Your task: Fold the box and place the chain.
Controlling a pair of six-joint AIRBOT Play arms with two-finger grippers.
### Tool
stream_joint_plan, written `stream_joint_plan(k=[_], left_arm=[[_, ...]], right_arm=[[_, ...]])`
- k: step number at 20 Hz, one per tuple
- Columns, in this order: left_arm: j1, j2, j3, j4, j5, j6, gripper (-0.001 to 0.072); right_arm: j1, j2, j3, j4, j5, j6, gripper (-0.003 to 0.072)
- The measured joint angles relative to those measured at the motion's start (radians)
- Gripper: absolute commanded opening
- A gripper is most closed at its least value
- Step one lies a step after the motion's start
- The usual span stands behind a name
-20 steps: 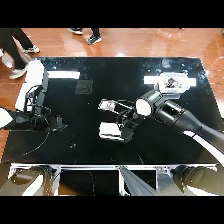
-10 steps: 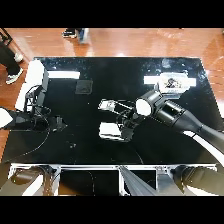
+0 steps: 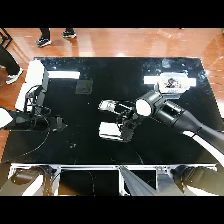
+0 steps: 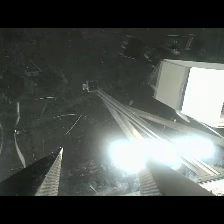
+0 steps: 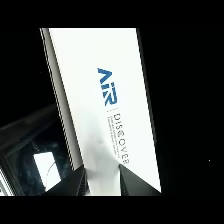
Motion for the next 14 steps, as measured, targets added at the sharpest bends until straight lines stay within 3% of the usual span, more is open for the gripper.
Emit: stream_joint_plan(k=[3,4,14], left_arm=[[0.000,0.000,0.000,0.000,0.000,0.000,0.0565],[0.000,0.000,0.000,0.000,0.000,0.000,0.0565],[0.000,-0.002,0.000,0.000,-0.002,0.000,0.0565]], right_arm=[[0.004,-0.001,-0.003,0.008,-0.002,0.000,0.0220],[0.005,-0.003,-0.004,0.010,-0.002,0.000,0.0274],[0.011,-0.016,-0.008,0.014,-0.008,0.006,0.0274]])
